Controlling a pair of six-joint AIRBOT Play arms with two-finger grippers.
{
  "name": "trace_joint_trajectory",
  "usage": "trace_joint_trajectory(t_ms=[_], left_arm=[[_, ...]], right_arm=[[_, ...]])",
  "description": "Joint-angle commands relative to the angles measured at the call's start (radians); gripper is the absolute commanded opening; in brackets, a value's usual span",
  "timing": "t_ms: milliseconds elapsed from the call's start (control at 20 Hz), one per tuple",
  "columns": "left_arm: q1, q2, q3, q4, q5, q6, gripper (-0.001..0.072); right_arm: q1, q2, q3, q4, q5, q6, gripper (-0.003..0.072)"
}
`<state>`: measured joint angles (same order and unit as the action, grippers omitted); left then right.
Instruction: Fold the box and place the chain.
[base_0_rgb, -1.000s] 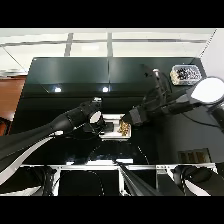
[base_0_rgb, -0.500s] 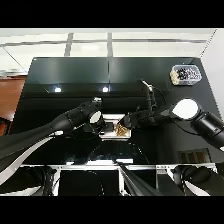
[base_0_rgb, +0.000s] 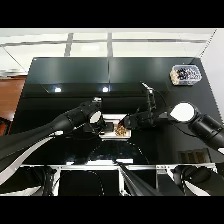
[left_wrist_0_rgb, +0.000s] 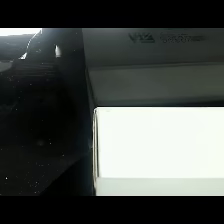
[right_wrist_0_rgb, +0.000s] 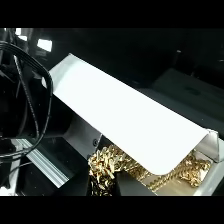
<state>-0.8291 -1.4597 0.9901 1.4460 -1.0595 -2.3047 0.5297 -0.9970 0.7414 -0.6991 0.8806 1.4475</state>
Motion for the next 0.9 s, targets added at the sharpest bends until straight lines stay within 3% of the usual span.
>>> trace_joint_trajectory(t_ms=[0, 50, 250, 500, 850], left_arm=[[0.001, 0.0, 0.0, 0.0, 0.001, 0.0, 0.0026], [0.001, 0.0, 0.0, 0.0, 0.001, 0.0, 0.0026], [0.001, 0.0, 0.0, 0.0, 0.003, 0.0, 0.0026], [0.001, 0.0, -0.001, 0.001, -0.015, 0.0, 0.0026], [0.001, -0.009, 0.012, 0.014, -0.032, -0.017, 0.0026]], right_arm=[[0.001, -0.001, -0.002, -0.019, 0.005, 0.0, 0.0135], [0.001, -0.001, -0.002, -0.019, 0.006, -0.001, 0.0292], [-0.04, 0.009, 0.001, -0.077, 0.077, -0.001, 0.0293], [-0.255, 0.125, 0.001, -0.207, 0.248, -0.002, 0.0292], [-0.3, 0.152, -0.002, -0.22, 0.272, -0.024, 0.0293]])
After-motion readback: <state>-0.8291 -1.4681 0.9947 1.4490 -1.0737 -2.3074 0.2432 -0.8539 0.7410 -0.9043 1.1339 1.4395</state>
